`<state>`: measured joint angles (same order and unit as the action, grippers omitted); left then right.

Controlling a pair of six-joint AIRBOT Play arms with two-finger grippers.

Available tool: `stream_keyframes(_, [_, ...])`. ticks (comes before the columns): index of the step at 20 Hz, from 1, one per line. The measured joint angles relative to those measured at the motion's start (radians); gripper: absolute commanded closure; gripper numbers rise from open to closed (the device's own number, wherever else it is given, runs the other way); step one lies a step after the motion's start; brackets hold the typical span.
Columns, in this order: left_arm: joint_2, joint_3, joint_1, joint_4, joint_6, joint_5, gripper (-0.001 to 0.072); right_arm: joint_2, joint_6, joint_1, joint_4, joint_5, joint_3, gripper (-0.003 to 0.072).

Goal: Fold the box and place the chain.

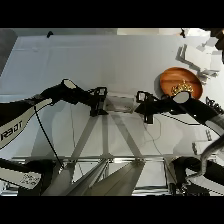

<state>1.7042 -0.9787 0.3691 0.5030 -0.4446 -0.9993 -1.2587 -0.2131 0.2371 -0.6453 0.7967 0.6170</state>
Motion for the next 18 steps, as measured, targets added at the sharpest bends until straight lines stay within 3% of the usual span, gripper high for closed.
stream_keyframes(7, [0.0, 0.0, 0.0, 0.0, 0.0, 0.0, 0.0277, -0.027, -0.162, 0.0, 0.137, -0.029, 0.0, 0.0673])
stream_keyframes(8, [0.0, 0.0, 0.0, 0.0, 0.0, 0.0, 0.0277, -0.029, -0.182, 0.0, 0.148, -0.029, 0.0, 0.0622])
stream_keyframes(10, [0.0, 0.0, 0.0, 0.0, 0.0, 0.0, 0.0277, -0.029, -0.206, 0.0, 0.166, -0.028, 0.0, 0.0404])
stream_keyframes(12, [0.0, 0.0, 0.0, 0.0, 0.001, 0.0, 0.0277, -0.031, -0.222, 0.0, 0.172, -0.025, 0.0, 0.0379])
stream_keyframes(14, [0.0, 0.0, 0.0, 0.0, 0.001, 0.0, 0.0277, -0.031, -0.229, 0.0, 0.179, -0.018, 0.0, 0.0243])
stream_keyframes(18, [0.0, 0.0, 0.0, 0.0, 0.0, 0.0, 0.0277, -0.031, -0.232, 0.0, 0.183, -0.005, 0.0, 0.0277])
